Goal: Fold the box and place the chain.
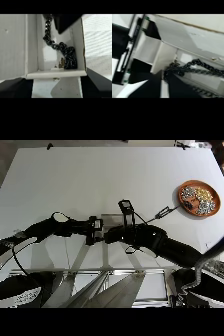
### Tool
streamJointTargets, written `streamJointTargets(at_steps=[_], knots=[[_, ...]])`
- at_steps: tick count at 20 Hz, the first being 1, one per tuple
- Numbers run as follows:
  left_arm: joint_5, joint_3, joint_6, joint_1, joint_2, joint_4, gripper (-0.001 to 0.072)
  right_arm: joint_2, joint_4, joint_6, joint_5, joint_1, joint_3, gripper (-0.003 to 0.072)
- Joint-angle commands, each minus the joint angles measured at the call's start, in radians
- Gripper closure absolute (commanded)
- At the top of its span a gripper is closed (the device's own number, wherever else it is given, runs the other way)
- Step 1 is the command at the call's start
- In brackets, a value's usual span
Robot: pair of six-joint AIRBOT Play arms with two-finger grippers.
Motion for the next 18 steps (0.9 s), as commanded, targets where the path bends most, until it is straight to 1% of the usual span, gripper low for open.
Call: streamJointTargets(at_steps=[1,2,5,8,10,11,15,17,18], knots=[[0.000,0.000,0.000,0.000,0.001,0.000,0.0456,-0.046,0.028,0.000,0.019,0.001,0.004,0.0453],[0.000,0.000,0.000,0.000,0.001,0.000,0.0456,-0.045,0.030,0.000,0.017,0.001,0.005,0.0426],[0.000,0.000,0.000,0.000,0.001,0.000,0.0456,-0.017,0.029,-0.027,0.004,0.001,0.007,0.0426],[0.000,0.000,0.000,0.000,0.001,0.000,0.0456,0.073,0.005,-0.049,0.076,0.000,0.007,0.0427],[0.000,0.000,0.000,0.000,0.001,0.000,0.0456,0.159,-0.042,-0.049,0.176,-0.016,0.007,0.0427],[0.000,0.000,0.000,0.000,0.001,0.000,0.0456,0.204,-0.067,-0.049,0.245,-0.037,0.007,0.0427],[0.000,0.000,0.000,0.000,0.001,0.000,0.0456,0.325,-0.195,-0.058,0.560,-0.173,0.006,0.0427],[0.000,0.000,0.000,0.000,0.001,0.000,0.0456,0.340,-0.248,-0.108,0.636,-0.265,0.006,0.0427],[0.000,0.000,0.000,0.000,0.001,0.000,0.0456,0.339,-0.251,-0.146,0.629,-0.319,0.000,0.0426]])
